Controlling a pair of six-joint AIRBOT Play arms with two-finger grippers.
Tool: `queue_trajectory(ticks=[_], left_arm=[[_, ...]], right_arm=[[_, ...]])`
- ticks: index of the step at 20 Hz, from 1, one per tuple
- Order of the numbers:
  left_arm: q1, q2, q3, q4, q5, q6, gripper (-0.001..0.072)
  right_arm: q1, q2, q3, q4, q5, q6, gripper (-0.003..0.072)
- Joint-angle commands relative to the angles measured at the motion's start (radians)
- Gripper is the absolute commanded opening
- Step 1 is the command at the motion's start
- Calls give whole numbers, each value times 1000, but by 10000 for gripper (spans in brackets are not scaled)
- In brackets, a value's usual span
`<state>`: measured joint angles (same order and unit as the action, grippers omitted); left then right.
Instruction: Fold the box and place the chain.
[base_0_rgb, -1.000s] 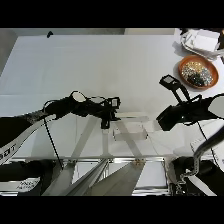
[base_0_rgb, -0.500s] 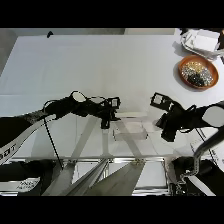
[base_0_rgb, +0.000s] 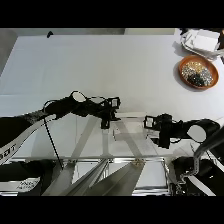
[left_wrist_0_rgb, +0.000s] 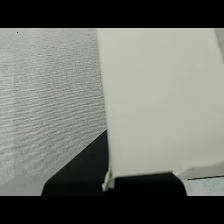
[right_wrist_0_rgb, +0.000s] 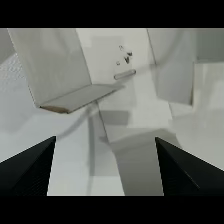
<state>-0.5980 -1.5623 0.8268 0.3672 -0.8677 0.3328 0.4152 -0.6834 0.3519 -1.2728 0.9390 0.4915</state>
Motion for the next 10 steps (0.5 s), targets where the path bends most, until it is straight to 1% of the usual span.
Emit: queue_trajectory(ticks=[1, 2, 4, 8, 10], left_arm=[[-1, -1, 0, 0, -1, 0, 11], [-1, -1, 0, 0, -1, 0, 11], [-1, -1, 0, 0, -1, 0, 11], [-1, -1, 0, 0, -1, 0, 11], [-1, -1, 0, 0, -2, 0, 11]], right_arm=[[95, 15, -85, -6, -180, -101, 701], [124, 15, -95, -2, -209, -100, 701], [153, 14, -95, 2, -225, -99, 701], [157, 14, -94, 55, -227, -100, 694], [156, 14, -91, 81, -248, -101, 694]])
